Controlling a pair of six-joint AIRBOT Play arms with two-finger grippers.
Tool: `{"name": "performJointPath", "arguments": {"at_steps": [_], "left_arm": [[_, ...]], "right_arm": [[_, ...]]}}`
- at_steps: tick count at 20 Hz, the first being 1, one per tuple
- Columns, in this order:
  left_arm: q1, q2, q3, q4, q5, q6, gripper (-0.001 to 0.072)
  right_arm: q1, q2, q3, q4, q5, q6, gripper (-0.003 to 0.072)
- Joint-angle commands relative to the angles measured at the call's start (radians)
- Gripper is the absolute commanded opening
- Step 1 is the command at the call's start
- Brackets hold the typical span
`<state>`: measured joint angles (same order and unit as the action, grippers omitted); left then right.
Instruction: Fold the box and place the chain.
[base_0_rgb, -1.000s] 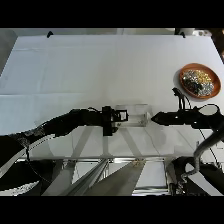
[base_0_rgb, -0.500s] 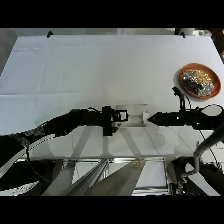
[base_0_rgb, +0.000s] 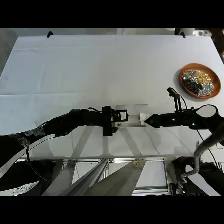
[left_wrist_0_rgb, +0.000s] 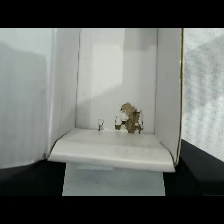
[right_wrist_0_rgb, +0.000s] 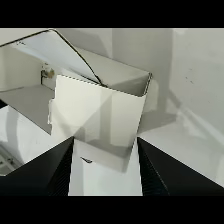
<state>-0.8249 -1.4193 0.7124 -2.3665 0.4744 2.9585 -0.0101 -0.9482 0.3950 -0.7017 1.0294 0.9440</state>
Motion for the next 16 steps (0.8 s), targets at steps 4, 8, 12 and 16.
{"name": "performJointPath", "arguments": {"at_steps": [4, 8, 12, 16], "left_arm": [[0.001, 0.0, 0.0, 0.0, 0.0, 0.0, 0.0196], [0.001, 0.0, 0.0, 0.0, 0.0, 0.0, 0.0196], [0.001, 0.0, 0.0, 0.0, 0.0, 0.0, 0.0196], [0.001, 0.0, 0.0, 0.0, 0.0, 0.0, 0.0196]], "right_arm": [[0.139, 0.0, 0.061, -0.09, -0.084, 0.144, 0.0474], [0.215, -0.017, 0.119, -0.267, -0.084, 0.323, 0.0473], [0.302, -0.072, 0.149, -0.325, -0.091, 0.406, 0.0473], [0.396, -0.117, 0.195, -0.427, -0.111, 0.535, 0.0473]]}}
